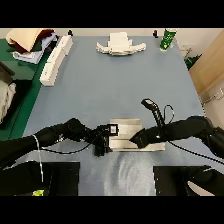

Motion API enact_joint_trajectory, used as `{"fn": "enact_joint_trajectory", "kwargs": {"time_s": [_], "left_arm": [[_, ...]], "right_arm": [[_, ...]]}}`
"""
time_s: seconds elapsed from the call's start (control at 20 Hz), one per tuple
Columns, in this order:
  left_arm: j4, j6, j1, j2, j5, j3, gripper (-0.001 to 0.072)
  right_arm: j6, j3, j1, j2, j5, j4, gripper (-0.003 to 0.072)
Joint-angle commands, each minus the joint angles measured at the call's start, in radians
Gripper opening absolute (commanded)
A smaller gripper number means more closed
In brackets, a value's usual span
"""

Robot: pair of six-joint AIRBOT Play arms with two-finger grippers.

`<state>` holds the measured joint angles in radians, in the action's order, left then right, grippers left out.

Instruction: Fold the box.

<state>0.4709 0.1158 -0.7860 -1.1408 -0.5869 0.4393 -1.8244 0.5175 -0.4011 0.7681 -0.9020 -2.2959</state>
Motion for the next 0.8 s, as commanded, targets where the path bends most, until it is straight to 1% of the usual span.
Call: {"fn": "enact_joint_trajectory", "kwargs": {"time_s": [0.0, 0.15, 0.25, 0.6, 0.75], "left_arm": [[0.0, 0.0, 0.0, 0.0, 0.0, 0.0, 0.0466], [0.0, 0.0, 0.0, 0.0, 0.0, 0.0, 0.0466], [0.0, 0.0, 0.0, 0.0, 0.001, 0.0, 0.0466], [0.0, 0.0, 0.0, 0.0, 0.001, 0.0, 0.0465], [0.0, 0.0, 0.0, 0.0, 0.0, 0.0, 0.0466]], "right_arm": [[0.034, 0.034, -0.035, 0.139, 0.24, -0.032, 0.0004], [0.033, 0.092, -0.035, 0.241, 0.252, 0.003, 0.0004], [0.032, 0.114, -0.035, 0.287, 0.261, 0.014, 0.0004], [-0.021, 0.113, -0.068, 0.428, 0.256, 0.013, 0.0003], [-0.051, 0.113, -0.094, 0.444, 0.257, 0.013, 0.0003]]}}
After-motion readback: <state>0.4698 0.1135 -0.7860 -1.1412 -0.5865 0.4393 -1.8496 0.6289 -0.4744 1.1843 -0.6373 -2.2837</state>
